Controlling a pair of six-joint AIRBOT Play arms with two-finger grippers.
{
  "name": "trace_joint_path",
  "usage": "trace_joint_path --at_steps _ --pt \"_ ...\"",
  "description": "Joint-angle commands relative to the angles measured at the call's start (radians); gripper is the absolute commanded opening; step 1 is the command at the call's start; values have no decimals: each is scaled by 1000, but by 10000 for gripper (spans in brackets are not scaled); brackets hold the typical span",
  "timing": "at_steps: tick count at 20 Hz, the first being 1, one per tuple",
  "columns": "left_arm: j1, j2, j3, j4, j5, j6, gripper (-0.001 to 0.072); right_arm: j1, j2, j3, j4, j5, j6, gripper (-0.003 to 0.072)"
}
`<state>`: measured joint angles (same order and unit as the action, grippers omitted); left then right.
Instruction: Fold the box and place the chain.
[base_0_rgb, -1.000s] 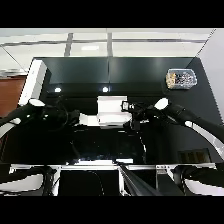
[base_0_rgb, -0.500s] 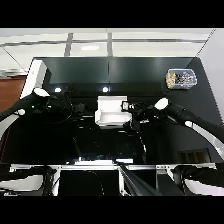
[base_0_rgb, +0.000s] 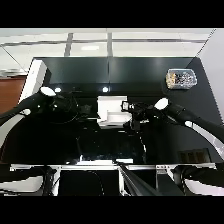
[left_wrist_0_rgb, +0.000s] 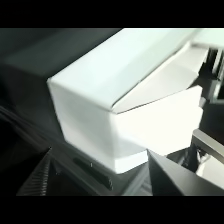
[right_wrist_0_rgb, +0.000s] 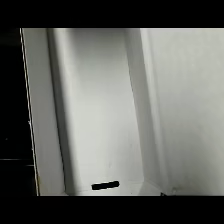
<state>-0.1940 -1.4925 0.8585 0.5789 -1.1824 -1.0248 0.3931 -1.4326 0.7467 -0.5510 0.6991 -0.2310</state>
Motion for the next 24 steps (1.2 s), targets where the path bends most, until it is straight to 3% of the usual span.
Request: trace_joint_path --at_steps 1,4,10,11,12,13,19,24 --pt "-58 -1 16 2 59 -9 594 0 0 1 0 0 0 191" --pt "-98 -1 50 74 92 -79 594 0 0 1 0 0 0 191" --pt "-198 -1 117 356 161 -364 594 0 0 1 0 0 0 191" --pt "-218 -1 126 410 169 -401 567 0 0 1 0 0 0 191" --pt "-237 -1 134 444 183 -422 495 0 0 1 0 0 0 191" --pt "-257 -1 145 471 192 -424 490 0 0 1 0 0 0 191" --pt "-394 -1 238 868 156 -822 490 0 0 1 0 0 0 191" --pt "-494 -5 253 964 140 -1077 490 0 0 1 0 0 0 191"
